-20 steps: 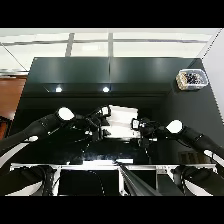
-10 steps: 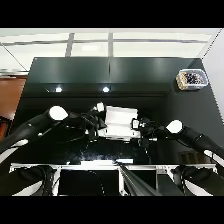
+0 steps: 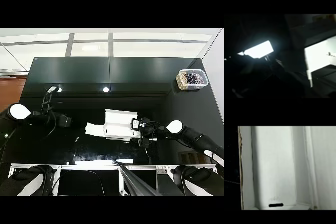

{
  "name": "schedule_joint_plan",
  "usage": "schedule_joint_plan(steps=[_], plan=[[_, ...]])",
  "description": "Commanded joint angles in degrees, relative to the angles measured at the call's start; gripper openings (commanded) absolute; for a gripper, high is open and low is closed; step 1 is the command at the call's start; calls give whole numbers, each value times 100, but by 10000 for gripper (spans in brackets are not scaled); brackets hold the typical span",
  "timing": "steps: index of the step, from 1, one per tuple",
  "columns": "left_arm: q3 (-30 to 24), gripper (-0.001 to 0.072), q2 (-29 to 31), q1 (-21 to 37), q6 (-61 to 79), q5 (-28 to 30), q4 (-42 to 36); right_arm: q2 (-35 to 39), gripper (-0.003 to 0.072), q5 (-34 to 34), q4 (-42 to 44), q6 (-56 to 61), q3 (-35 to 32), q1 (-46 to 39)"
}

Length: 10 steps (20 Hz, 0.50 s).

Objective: Fold the box and place the chain.

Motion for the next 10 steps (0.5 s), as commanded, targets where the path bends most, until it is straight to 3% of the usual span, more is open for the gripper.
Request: schedule_joint_plan(steps=[1, 4, 7, 10], plan=[[-540, 29, -555, 765, -796, -647, -1091, -2, 97, 4, 2, 2, -2, 7], [-837, 28, -1246, 695, -57, -433, -2227, -2, 96, 4, 2, 2, -2, 7], [-811, 27, -1749, 208, -26, 94, -2586, -2, 96, 4, 2, 2, -2, 7], [-588, 28, -2087, -361, 575, -35, -2938, -2, 96, 4, 2, 2, -2, 7]])
